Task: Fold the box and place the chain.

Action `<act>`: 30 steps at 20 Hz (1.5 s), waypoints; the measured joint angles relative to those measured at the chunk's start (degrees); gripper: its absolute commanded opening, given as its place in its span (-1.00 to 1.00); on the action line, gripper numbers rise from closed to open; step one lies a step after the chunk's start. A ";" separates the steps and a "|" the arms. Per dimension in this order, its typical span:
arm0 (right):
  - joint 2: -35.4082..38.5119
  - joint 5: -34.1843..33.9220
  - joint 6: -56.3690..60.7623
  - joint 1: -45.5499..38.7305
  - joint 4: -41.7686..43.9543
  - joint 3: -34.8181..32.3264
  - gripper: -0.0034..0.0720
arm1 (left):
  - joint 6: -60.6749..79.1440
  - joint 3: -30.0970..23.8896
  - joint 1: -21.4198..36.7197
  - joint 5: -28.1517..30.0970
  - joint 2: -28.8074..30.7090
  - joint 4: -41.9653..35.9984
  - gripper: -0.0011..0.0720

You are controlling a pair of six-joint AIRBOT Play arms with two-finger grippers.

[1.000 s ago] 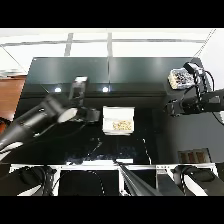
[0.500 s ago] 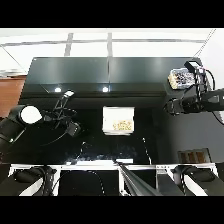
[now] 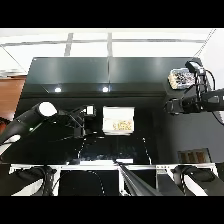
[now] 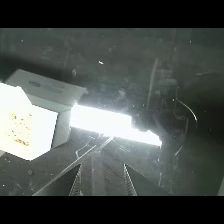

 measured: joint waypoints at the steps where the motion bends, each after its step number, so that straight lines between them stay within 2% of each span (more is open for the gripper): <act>1: -0.02 -0.04 0.44 0.00 0.00 -0.15 -0.03 | 3.21 0.42 -0.33 -0.11 -1.77 -1.51 0.99; 4: -0.02 -0.15 1.20 0.00 0.00 -1.14 -0.03 | 10.23 1.60 -0.90 0.26 -6.45 -7.74 1.00; 8: -0.02 -0.39 1.73 0.00 0.00 -2.19 -0.03 | 13.75 2.69 -1.20 0.74 -10.75 -11.80 0.99; 20: -0.07 -5.03 2.10 0.00 3.80 -2.60 -0.03 | 15.37 4.15 -2.91 1.49 -13.94 -17.27 0.98; 21: -0.07 -5.40 2.10 0.00 3.91 -2.64 -0.03 | 15.39 4.17 -3.32 1.51 -13.99 -17.46 0.91; 22: -0.07 -5.81 2.10 0.00 4.09 -2.78 -0.03 | 15.41 4.20 -3.65 1.75 -14.01 -17.73 0.70; 23: -0.07 -6.32 2.08 0.00 4.37 -2.97 -0.02 | 15.41 4.20 -3.91 1.95 -14.05 -17.86 0.30; 24: -0.09 -6.80 2.08 0.00 4.46 -3.19 0.07 | 15.58 4.22 -4.04 2.27 -14.08 -17.97 0.16; 25: -0.22 -7.69 2.08 0.00 4.55 -3.50 0.62 | 15.58 4.22 -4.17 2.49 -14.10 -18.10 0.15; 26: -0.42 -8.76 2.01 0.17 4.70 -3.96 0.70 | 15.58 4.22 -4.22 2.84 -14.08 -18.16 0.15; 30: -4.57 -16.37 -3.37 3.82 7.63 -5.11 0.70 | 15.58 4.22 -4.39 3.52 -14.08 -18.23 0.15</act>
